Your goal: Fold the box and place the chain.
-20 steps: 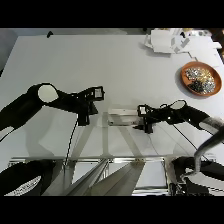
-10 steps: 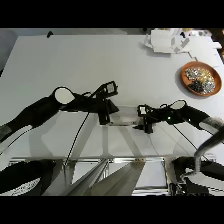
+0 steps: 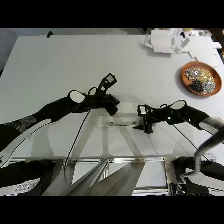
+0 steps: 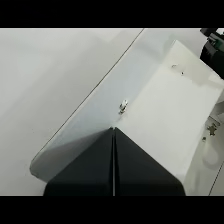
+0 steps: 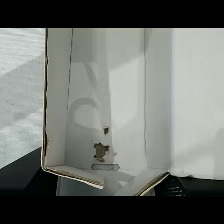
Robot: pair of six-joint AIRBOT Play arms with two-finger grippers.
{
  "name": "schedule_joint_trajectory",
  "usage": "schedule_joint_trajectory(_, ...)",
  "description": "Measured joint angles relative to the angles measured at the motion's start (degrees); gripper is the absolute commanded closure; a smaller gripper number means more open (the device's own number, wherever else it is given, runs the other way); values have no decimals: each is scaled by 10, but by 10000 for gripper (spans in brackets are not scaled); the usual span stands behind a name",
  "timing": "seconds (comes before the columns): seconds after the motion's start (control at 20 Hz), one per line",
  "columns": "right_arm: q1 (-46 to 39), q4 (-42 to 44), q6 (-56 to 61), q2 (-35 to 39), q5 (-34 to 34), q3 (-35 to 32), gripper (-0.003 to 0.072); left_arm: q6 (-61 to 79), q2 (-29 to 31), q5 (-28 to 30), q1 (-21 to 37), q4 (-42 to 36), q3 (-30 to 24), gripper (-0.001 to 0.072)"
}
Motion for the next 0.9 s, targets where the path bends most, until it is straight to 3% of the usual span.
schedule_joint_trajectory(0.15, 0, 0, -2, 0, 0, 0, 389, -4, 11, -1, 0, 19, 0, 702)
schedule_joint_trajectory(0.3, 0, -1, -2, 0, 0, 0, 389, -10, 58, -21, 4, 85, 0, 701)
schedule_joint_trajectory(0.6, 0, -1, -2, 0, 0, 0, 389, -20, 177, -197, 21, 281, 0, 693)
schedule_joint_trajectory(0.75, 0, -1, -3, 0, 0, 0, 389, -21, 184, -268, 23, 350, 0, 617)
schedule_joint_trajectory(0.9, 0, -1, -3, 0, 0, 0, 389, -20, 158, -289, 25, 380, 0, 600)
